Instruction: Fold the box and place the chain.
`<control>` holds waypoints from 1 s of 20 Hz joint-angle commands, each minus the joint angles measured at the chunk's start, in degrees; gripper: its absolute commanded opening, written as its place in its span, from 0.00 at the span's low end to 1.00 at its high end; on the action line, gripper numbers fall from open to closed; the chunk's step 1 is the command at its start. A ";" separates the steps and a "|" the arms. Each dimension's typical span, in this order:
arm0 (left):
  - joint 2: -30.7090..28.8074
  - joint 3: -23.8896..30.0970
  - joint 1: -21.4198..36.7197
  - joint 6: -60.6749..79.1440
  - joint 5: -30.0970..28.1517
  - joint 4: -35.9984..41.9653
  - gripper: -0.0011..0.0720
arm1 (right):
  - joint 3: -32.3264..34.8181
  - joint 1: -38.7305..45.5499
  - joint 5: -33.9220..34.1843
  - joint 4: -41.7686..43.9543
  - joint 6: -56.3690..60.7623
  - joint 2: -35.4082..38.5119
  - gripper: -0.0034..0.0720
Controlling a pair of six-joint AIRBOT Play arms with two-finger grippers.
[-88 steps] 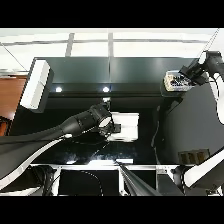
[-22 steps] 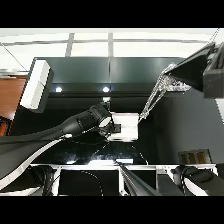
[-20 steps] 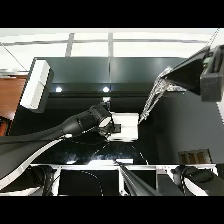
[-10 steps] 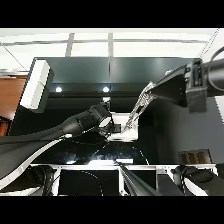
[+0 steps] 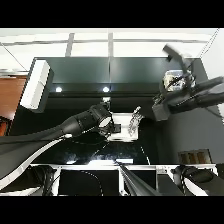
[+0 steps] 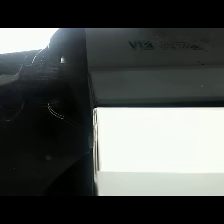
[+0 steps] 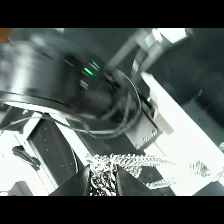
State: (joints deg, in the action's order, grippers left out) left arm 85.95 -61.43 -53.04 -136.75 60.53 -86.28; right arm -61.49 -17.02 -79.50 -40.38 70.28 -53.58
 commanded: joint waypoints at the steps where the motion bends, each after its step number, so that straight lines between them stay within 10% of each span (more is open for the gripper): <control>1: -0.02 -0.02 0.00 0.02 -0.04 0.00 0.05 | 10.47 -1.77 7.10 1.11 0.04 -0.04 0.05; 7: -0.02 -0.02 0.00 0.02 -0.02 0.00 0.05 | 23.04 -5.60 20.87 0.94 0.02 -0.04 0.08; 8: -0.02 -0.02 0.00 0.02 -0.04 0.00 0.05 | 22.91 -4.66 20.35 1.38 0.02 0.07 0.18; 9: -0.02 -0.02 0.00 0.02 0.00 0.00 0.05 | 22.51 -3.04 18.86 1.38 -0.07 0.28 0.58; 10: -0.02 -0.02 0.00 0.02 0.07 0.00 0.05 | 21.62 -0.28 15.67 0.92 -0.85 0.52 0.66; 14: -0.02 -0.02 -0.02 0.02 0.20 0.00 0.05 | 20.28 15.10 6.27 -3.69 -9.57 2.27 0.66; 20: -0.02 -0.02 -0.02 0.02 0.00 0.02 0.05 | 31.47 18.93 32.61 -13.46 -17.81 2.29 0.66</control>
State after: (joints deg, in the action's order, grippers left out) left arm 85.95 -61.43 -53.04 -136.75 60.60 -86.28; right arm -34.48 0.51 -58.67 -50.28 57.43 -51.42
